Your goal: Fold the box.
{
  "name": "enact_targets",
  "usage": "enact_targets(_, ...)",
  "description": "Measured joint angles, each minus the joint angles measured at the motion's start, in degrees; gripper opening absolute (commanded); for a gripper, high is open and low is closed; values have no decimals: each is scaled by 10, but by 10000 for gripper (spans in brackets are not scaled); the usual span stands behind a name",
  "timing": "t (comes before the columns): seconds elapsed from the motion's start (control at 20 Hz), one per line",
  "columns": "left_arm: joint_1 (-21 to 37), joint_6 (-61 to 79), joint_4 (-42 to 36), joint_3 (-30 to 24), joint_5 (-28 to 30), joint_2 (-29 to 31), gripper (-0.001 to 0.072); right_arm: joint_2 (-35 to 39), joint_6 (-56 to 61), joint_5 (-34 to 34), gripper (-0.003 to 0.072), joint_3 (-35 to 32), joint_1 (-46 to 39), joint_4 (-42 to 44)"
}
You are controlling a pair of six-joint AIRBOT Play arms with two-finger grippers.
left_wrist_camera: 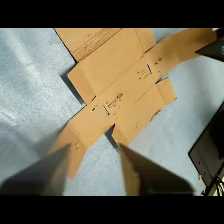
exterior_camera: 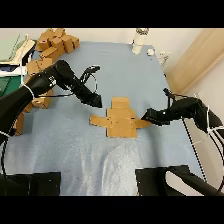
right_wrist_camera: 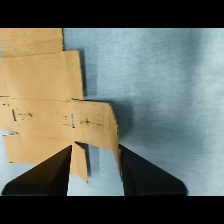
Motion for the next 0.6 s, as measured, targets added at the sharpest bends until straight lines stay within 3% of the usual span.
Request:
enact_targets(0.15,0,0,-8,0,-2,0,519,-32,2,5,420,14,0,-26)
enact_targets(0.2,0,0,-10,0,-2,0,520,-49,-2,3,372,24,0,-30)
enact_targets(0.5,1,1,-48,0,-10,0,520,-170,-66,-68,361,93,1,-6)
enact_targets(0.55,2,1,-54,0,-14,0,520,-184,-75,-78,345,99,1,1)
enact_targets(0.6,3,2,-59,0,-18,0,520,-195,-85,-87,261,103,1,7)
